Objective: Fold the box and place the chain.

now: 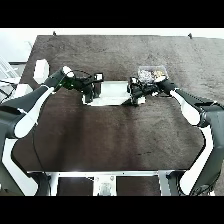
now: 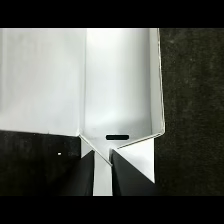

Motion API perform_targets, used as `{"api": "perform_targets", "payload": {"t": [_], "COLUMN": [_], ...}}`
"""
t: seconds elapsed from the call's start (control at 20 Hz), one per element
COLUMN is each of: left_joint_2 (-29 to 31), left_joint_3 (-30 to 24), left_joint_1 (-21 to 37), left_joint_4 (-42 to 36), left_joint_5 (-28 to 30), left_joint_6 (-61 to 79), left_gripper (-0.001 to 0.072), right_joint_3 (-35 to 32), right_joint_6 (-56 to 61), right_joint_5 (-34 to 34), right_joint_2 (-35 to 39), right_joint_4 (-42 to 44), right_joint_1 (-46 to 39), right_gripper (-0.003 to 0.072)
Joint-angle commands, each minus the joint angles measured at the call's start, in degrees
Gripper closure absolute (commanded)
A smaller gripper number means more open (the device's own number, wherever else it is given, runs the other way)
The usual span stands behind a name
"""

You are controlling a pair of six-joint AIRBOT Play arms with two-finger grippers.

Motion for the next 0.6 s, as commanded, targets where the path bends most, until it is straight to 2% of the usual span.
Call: {"api": "perform_targets", "payload": {"t": [0.0,0.3,0.4,0.55], "left_joint_2": [0.0,-1.4,-1.4,-1.4], "left_joint_3": [0.0,-0.1,-0.1,-0.1], "left_joint_1": [-0.1,-0.1,-0.1,-0.1], "left_joint_4": [-0.4,-3.6,-3.6,-4.3], "left_joint_5": [-1.9,-2.8,-1.4,-1.4], "left_joint_6": [0.1,1.6,1.6,1.6], "left_gripper": [0.0578,0.0576,0.0396,0.0424], "right_joint_3": [0.0,0.0,0.0,0.0], "right_joint_6": [0.1,0.1,0.1,0.1], "right_joint_5": [-0.1,0.0,-0.1,-0.1], "right_joint_2": [0.0,0.0,0.0,0.0], "right_joint_4": [0.1,0.1,0.1,0.1], "right_joint_1": [0.1,0.1,0.1,0.1], "right_gripper": [0.0251,0.0251,0.0252,0.0251]}}
